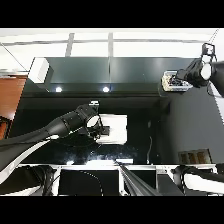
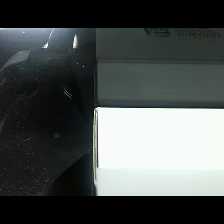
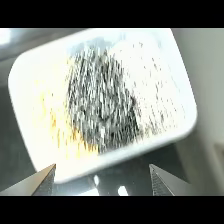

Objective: Fold the box and place the chain.

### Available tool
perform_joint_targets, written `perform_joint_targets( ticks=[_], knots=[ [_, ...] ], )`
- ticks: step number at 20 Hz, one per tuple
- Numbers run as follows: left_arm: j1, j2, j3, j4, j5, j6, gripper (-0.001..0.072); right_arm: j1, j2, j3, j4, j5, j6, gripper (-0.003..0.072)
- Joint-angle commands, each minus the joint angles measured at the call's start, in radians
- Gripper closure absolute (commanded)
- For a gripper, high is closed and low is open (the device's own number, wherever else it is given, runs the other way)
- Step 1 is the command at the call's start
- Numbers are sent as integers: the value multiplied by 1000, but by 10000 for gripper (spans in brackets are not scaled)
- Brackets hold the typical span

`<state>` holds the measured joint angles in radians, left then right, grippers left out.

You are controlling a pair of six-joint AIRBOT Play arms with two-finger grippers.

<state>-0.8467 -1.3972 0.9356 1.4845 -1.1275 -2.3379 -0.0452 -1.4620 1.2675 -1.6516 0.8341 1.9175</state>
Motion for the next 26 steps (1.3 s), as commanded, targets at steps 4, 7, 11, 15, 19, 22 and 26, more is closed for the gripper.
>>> perform_joint_targets(
  ticks=[4, 7, 11, 15, 19, 22, 26],
  knots=[
    [1, 0, 0, 3, 0, 0, 684, -42, -311, 317, 114, 86, -56, 141],
    [1, 0, 0, 3, 0, 0, 684, -44, -359, 348, 103, 80, -48, 141],
    [1, 0, 0, 3, 0, 0, 684, -48, -409, 348, 104, 71, -48, 140],
    [1, 0, 0, 3, 0, 0, 685, -48, -429, 350, 103, 67, -49, 208],
    [1, 0, 0, 3, 0, 0, 684, -48, -419, 420, 103, 188, -123, 676],
    [1, 0, 0, 2, 0, 0, 684, -48, -342, 432, 103, 217, -171, 676],
    [1, 0, 0, 2, 0, 0, 684, -48, -214, 432, 107, 234, -227, 677]
  ],
)
